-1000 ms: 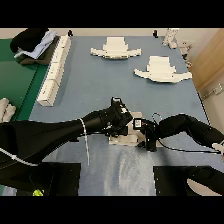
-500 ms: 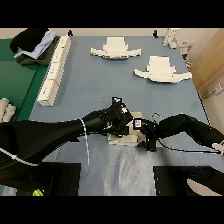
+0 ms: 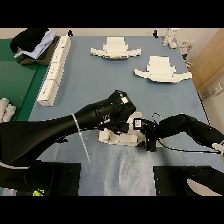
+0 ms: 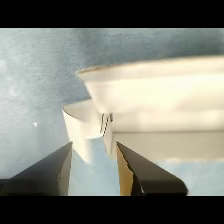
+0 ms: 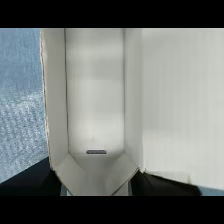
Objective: Fold the box.
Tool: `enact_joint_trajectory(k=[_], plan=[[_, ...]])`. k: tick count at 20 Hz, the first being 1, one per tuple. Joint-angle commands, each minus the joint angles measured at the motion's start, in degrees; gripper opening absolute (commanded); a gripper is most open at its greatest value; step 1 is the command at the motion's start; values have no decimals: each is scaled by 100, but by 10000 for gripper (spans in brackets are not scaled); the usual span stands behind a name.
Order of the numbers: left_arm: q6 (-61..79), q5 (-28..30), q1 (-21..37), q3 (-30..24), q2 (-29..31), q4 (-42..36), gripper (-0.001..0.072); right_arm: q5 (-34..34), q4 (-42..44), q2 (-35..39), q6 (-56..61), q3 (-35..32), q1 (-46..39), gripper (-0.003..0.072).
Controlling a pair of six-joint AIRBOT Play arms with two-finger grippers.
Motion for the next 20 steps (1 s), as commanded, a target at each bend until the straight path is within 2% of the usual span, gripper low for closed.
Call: enact_joint_trajectory(k=[1,2,9,13,16,20], plan=[[601,-647,-2,227,398,-68,188,0,0,-2,0,-4,4,521],[861,-686,0,229,503,-74,14,0,-2,-2,0,-4,4,521],[2406,-811,55,186,824,-101,16,0,0,-2,0,-4,4,522],[2758,-590,564,-136,1360,-330,15,0,-2,-2,0,-4,4,521],[2865,-306,1305,-756,1849,-962,16,0,0,-2,0,-4,4,521],[3134,625,2564,-2212,2214,-2083,15,0,-2,-2,0,-4,4,521]])
